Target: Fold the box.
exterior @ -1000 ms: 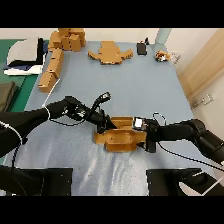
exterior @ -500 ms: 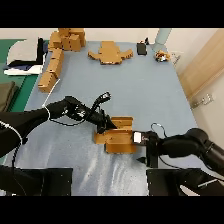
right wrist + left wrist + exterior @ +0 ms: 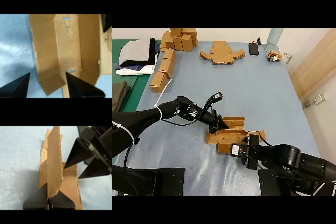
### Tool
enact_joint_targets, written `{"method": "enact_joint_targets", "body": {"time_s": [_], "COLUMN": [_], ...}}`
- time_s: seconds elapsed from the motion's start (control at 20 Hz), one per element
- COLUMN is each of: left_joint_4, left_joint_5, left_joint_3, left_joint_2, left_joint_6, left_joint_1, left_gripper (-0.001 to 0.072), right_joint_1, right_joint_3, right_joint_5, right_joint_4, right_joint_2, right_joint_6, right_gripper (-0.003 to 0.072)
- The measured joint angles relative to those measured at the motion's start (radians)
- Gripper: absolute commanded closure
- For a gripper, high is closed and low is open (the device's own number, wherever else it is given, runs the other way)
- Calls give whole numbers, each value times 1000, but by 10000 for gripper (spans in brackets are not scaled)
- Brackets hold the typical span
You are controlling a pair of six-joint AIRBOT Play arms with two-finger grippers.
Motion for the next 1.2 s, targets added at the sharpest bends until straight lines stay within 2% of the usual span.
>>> {"method": "enact_joint_targets", "body": {"time_s": [0.15,0.35,0.75,0.95,1.2], "left_joint_4": [0,0,0,0,0], "left_joint_5": [0,0,0,0,0], "left_joint_3": [0,0,0,0,0], "left_joint_2": [0,0,0,0,0], "left_joint_6": [0,0,0,0,0], "left_joint_1": [0,0,0,0,0], "left_gripper": [695,695,695,696,695], "right_joint_1": [20,30,-5,-124,-354], "right_joint_3": [2,14,18,17,35], "right_joint_5": [32,14,-32,41,68], "right_joint_4": [-144,-283,-338,-153,279], "right_joint_2": [-33,-23,48,46,32], "right_joint_6": [150,307,369,149,-354], "right_gripper": [-31,-31,-31,-31,-31]}}
